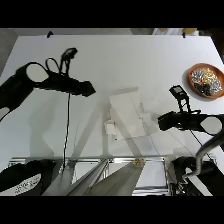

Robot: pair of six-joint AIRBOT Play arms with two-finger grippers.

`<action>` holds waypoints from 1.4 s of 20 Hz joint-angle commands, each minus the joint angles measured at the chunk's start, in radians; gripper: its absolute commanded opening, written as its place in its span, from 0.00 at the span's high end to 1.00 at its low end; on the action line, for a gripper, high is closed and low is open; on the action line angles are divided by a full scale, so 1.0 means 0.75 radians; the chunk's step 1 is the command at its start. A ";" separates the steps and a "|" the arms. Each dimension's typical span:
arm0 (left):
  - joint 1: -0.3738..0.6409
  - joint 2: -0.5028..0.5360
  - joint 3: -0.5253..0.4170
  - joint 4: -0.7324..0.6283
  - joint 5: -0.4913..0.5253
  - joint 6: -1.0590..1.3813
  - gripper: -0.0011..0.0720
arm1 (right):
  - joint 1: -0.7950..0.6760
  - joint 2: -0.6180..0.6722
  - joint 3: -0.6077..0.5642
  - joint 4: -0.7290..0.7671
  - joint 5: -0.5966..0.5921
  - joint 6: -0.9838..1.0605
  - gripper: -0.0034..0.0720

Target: Fold the box and place the chain.

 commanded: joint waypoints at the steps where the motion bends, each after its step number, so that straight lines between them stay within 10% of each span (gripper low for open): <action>1: 0.001 -0.238 0.000 -0.588 -0.047 0.553 0.47 | 0.002 0.002 -0.001 0.001 0.005 0.000 0.93; 8: -0.003 -0.616 0.001 -0.869 -0.363 0.912 0.35 | 0.002 0.002 -0.001 0.001 0.005 -0.001 0.93; 17: -0.136 -0.646 0.001 -0.874 -0.272 1.105 0.38 | 0.002 0.002 -0.001 0.000 0.006 -0.001 0.93; 25: -0.095 -0.638 0.001 -0.833 -0.330 1.157 0.87 | 0.002 0.002 -0.001 0.000 0.014 -0.001 0.93; 28: -0.083 -0.638 0.001 -0.828 -0.352 1.213 0.89 | 0.002 0.002 -0.001 0.000 0.013 -0.004 0.93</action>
